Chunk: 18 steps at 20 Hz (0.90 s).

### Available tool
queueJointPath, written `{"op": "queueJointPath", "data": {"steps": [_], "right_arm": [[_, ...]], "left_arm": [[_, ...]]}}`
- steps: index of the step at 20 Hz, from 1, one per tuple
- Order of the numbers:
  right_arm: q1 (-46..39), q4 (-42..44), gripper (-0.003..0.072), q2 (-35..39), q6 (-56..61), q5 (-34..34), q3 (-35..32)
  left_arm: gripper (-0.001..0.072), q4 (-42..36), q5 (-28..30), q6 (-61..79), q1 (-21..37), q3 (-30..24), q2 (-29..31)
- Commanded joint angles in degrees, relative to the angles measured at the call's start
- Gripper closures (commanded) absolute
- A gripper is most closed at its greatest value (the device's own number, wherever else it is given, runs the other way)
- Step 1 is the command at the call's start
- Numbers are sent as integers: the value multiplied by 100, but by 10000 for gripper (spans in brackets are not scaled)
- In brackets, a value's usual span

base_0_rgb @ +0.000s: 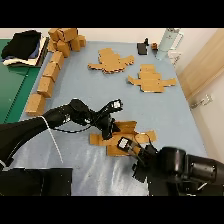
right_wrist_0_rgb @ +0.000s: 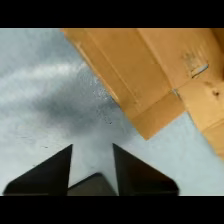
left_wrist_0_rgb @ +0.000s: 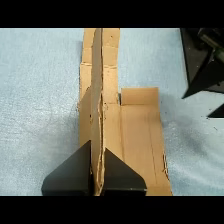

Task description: Fold the box.

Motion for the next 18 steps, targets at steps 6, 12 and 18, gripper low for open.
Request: {"op": "queueJointPath", "data": {"steps": [6, 12, 18], "right_arm": [[778, -2273, 272, -1019, 457, 1049, -114], [778, -3244, 271, -1360, 1497, 1235, -81], [778, -3239, 272, -1154, 1766, 890, 131]], "left_arm": [[694, -9, 4, 2, -2, 2, -4], [693, -9, 0, 2, -9, 2, -4], [693, -9, -9, 2, -9, 2, -4]]}}
